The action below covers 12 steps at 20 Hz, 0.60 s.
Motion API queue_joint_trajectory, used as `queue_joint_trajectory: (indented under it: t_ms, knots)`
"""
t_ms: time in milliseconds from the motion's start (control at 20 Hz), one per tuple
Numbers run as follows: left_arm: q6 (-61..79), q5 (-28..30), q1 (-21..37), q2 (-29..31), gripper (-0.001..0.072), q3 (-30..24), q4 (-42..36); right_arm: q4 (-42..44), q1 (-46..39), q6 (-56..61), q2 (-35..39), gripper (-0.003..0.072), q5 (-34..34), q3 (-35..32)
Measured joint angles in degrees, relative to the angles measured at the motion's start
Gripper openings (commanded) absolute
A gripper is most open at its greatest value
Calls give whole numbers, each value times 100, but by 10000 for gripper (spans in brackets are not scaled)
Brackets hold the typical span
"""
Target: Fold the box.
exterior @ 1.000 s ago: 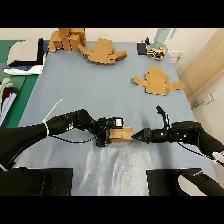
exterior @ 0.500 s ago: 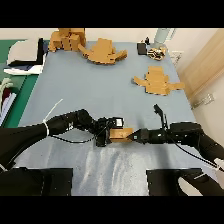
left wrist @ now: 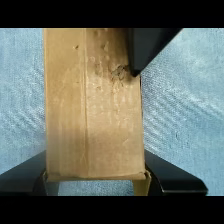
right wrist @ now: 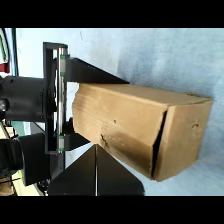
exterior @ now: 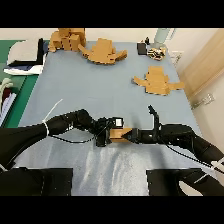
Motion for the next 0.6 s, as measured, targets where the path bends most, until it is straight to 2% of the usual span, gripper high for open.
queue_joint_trajectory:
  t_ms: [600]
  knots:
    - [2, 0, 0, 0, 316, 0, -2, -109, 81, 61, -15, 2, 151, -9]
